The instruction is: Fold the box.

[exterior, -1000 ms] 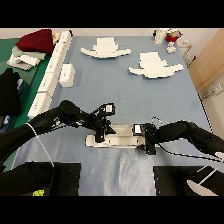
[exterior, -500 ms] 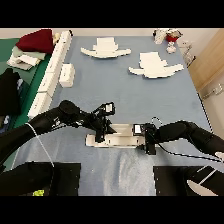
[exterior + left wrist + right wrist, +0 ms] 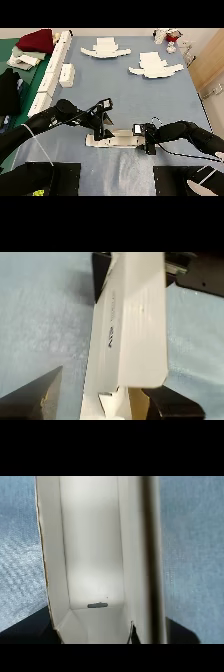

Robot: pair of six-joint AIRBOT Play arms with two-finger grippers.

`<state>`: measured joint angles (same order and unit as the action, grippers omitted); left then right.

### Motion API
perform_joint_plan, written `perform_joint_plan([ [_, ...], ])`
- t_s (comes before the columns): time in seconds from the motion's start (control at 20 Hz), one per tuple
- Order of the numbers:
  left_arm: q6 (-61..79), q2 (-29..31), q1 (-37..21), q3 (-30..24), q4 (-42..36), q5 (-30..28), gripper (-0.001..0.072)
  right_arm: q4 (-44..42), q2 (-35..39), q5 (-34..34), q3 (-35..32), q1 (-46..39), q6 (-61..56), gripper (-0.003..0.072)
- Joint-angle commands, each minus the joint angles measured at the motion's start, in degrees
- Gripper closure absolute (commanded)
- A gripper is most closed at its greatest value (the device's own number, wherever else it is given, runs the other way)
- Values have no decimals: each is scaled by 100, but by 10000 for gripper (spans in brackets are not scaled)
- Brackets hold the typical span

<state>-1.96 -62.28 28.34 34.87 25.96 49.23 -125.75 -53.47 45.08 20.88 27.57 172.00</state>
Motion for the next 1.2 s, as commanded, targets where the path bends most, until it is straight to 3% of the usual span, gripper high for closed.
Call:
perform_joint_plan([
  [0.0, -1878, 487, -442, 2, 1001, 494, 105, -2, 4, -4, 0, 7, 2, 140],
  [0.05, -2476, 680, -592, 2, 1333, 791, 190, -2, 4, -4, 0, 7, 2, 140],
  [0.15, -3414, 970, -798, 2, 1757, 1510, 573, -2, 4, -4, 0, 4, 2, 140],
  [0.2, -3595, 1038, -813, 0, 1784, 1856, 696, -2, 4, -4, 0, 4, 2, 140],
  [0.3, -4371, 1049, -664, -13, 1510, 2282, 697, -2, 4, -4, 0, 4, 2, 141],
  [0.4, -4986, 977, -155, -63, 975, 2135, 697, -2, 4, -4, 0, 4, 2, 140],
  [0.55, -5219, 780, 938, -55, 457, 866, 697, -2, 4, -4, 0, 4, 2, 140],
  [0.65, -5549, 645, 1340, 39, 422, 55, 697, -2, 4, -4, 0, 7, 2, 140],
  [0.9, -5982, 540, 1252, 186, 522, -1274, 697, -2, 4, -4, 0, 4, 2, 140],
  [1.15, -6985, 96, 944, 188, 1436, -1434, 697, -2, 4, -4, 0, 4, 2, 140],
])
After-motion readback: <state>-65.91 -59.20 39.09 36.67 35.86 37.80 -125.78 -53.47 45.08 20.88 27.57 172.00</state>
